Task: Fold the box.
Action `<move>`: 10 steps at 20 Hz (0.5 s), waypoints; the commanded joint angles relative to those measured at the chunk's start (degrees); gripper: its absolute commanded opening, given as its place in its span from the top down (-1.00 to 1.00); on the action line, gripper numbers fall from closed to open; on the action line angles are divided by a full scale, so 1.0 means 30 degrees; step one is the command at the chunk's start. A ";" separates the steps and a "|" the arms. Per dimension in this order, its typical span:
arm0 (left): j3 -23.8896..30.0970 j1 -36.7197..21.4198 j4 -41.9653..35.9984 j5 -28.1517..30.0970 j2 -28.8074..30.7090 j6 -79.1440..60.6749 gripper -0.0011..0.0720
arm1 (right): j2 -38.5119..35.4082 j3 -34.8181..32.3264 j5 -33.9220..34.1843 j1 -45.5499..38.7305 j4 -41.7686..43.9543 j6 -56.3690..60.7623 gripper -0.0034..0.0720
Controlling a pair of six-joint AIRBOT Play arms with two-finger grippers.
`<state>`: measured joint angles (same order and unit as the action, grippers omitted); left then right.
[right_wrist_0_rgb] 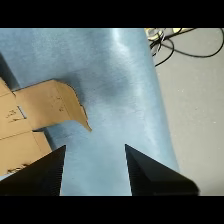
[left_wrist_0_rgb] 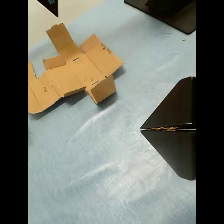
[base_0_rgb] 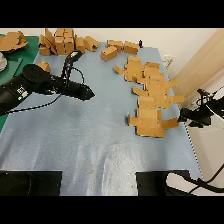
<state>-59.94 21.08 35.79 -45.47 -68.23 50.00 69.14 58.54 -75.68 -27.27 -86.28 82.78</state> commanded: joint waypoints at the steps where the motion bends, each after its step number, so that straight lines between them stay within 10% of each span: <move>1: 0.0007 0.0007 0.0000 0.0000 -0.0015 0.0430 0.94 | 0.1392 0.0022 -0.0131 -0.0080 0.2084 -0.0852 -0.62; 7: 0.0007 0.0007 0.0000 -0.0022 -0.0015 0.0510 0.94 | 0.4131 0.0015 0.0138 -0.0073 0.3708 -0.1647 -0.54; 9: 0.0007 0.0007 0.0000 -0.0015 -0.0015 0.0663 0.94 | 0.4634 0.0015 -0.0299 -0.0066 0.5442 -0.3002 0.44; 10: 0.0007 0.0000 0.0000 -0.0022 -0.0015 0.0787 0.94 | 0.4641 0.0022 -0.0408 -0.0066 0.6331 -0.3614 0.54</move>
<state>-59.94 21.08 35.77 -45.52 -68.23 51.70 80.93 58.57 -75.64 -27.49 -74.13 76.51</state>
